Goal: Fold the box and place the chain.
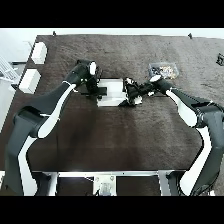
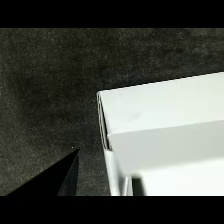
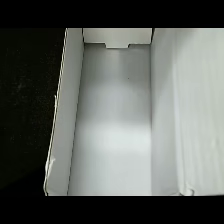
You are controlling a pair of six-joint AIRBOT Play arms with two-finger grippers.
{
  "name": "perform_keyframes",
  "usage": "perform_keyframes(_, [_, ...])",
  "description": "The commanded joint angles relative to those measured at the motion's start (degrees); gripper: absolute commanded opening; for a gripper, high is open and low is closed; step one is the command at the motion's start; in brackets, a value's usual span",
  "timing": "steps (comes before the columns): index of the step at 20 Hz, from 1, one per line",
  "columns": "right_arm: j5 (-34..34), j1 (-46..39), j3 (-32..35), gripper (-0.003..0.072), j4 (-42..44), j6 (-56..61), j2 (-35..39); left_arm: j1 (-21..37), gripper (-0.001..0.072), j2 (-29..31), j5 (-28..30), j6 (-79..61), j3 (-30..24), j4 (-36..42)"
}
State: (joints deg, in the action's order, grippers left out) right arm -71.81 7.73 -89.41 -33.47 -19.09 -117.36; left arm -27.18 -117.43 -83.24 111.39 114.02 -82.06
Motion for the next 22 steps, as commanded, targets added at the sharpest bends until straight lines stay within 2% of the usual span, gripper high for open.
perform_keyframes(1, [0.0, 0.0, 0.0, 0.0564, 0.0, 0.0, 0.0, -0.4, 0.0368, -1.8, -2.4, 0.2, 2.8, -1.1])
perform_keyframes(3, [0.0, 0.0, 0.0, 0.0564, 0.0, 0.0, 0.0, -0.7, 0.0367, -1.9, -2.1, 0.2, 2.8, -2.3])
perform_keyframes(6, [0.0, 0.0, 0.0, 0.0564, 0.0, 0.0, 0.0, -1.2, 0.0226, -1.9, -1.8, 0.0, 2.8, -3.3])
perform_keyframes(14, [0.0, 0.0, 0.0, 0.0563, 0.0, 0.0, 0.0, -2.3, 0.0224, -2.1, -2.7, -2.4, 2.8, -4.7])
perform_keyframes(15, [0.0, 0.0, 0.0, 0.0563, 0.0, 0.0, 0.0, -2.4, 0.0162, -2.4, -2.8, -2.4, 2.8, -4.6])
perform_keyframes(16, [0.0, 0.0, 0.0, 0.0563, 0.0, 0.0, 0.0, -2.5, 0.0025, -2.8, -2.8, -3.0, 2.8, -4.5])
perform_keyframes(22, [0.0, 0.0, 0.0, 0.0564, 0.0, 0.0, 0.0, -2.8, 0.0023, -2.9, -1.7, -3.4, 2.8, -4.6])
